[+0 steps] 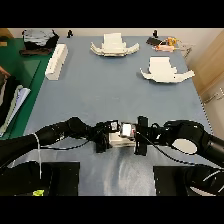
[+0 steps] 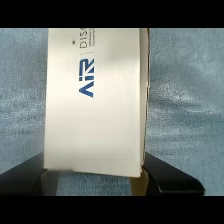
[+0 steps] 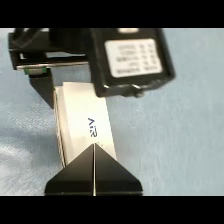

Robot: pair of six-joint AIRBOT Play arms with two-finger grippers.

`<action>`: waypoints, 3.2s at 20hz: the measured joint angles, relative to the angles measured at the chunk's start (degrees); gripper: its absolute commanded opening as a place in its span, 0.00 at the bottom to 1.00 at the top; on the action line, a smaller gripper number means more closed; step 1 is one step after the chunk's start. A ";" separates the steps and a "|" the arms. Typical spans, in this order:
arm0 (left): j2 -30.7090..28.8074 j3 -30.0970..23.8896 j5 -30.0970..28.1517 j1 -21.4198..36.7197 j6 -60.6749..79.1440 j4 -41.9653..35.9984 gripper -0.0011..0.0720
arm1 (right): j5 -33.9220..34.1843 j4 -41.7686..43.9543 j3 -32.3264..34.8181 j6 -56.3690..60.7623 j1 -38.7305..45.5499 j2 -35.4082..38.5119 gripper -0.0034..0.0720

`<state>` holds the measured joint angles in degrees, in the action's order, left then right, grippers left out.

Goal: Fold the box.

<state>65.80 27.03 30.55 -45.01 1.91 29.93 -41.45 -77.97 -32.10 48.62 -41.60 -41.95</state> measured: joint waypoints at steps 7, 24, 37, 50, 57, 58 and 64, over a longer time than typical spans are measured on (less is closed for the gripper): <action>0.00 0.00 -0.02 0.00 0.00 0.02 0.66 | 0.33 0.87 3.02 1.88 1.73 -0.20 0.05; 0.00 0.00 -0.02 0.00 0.04 0.04 0.66 | 0.37 2.99 5.33 1.25 1.92 -3.74 0.05; 0.00 0.02 -0.02 0.00 0.00 0.02 0.66 | 6.73 13.94 5.35 -0.09 1.88 -0.39 0.05; 0.00 0.00 -0.02 0.00 0.09 0.11 0.66 | 7.28 17.79 5.35 -2.58 1.90 -7.85 0.05; 0.00 0.00 -0.02 0.00 0.07 0.09 0.66 | 6.49 17.84 5.29 -2.62 1.90 -8.22 0.05; 0.00 0.00 -0.02 0.00 0.04 0.07 0.66 | 6.38 17.79 5.25 -2.62 1.88 -7.72 0.05; 0.00 0.00 -0.02 0.00 -0.09 -0.04 0.66 | 7.15 16.59 4.61 -2.64 1.92 -2.62 0.05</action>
<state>65.80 27.03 30.52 -45.01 1.83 29.89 -34.30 -61.39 -27.49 45.98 -39.68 -44.58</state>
